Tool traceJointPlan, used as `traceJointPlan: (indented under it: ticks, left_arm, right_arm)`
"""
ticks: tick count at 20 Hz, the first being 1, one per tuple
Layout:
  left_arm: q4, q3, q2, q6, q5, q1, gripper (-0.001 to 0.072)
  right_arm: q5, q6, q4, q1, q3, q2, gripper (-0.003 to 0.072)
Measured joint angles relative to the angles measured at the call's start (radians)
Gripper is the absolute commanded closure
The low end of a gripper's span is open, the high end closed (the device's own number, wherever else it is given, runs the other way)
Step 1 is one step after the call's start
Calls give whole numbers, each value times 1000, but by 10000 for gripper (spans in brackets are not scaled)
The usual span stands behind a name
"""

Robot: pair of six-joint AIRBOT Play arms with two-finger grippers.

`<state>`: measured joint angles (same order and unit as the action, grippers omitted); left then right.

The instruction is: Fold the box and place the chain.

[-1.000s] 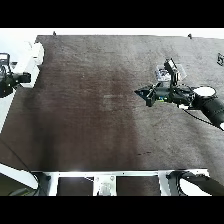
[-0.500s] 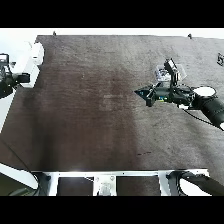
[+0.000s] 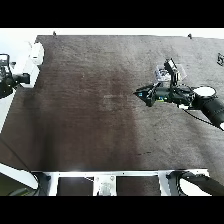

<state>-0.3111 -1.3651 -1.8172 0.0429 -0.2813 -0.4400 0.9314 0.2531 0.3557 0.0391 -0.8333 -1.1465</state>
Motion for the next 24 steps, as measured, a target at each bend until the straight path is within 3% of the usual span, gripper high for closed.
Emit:
traceJointPlan:
  ticks: [3,13,24]
  left_arm:
    - [-18,0,4,0,-32,0,-11]
    - [-89,0,45,40,-87,-42,-11]
    - [-269,0,67,194,-391,-117,-11]
  right_arm:
    - [0,0,0,0,0,0,242]
    - [0,0,0,0,0,0,174]
    - [0,1,-1,0,0,0,174]
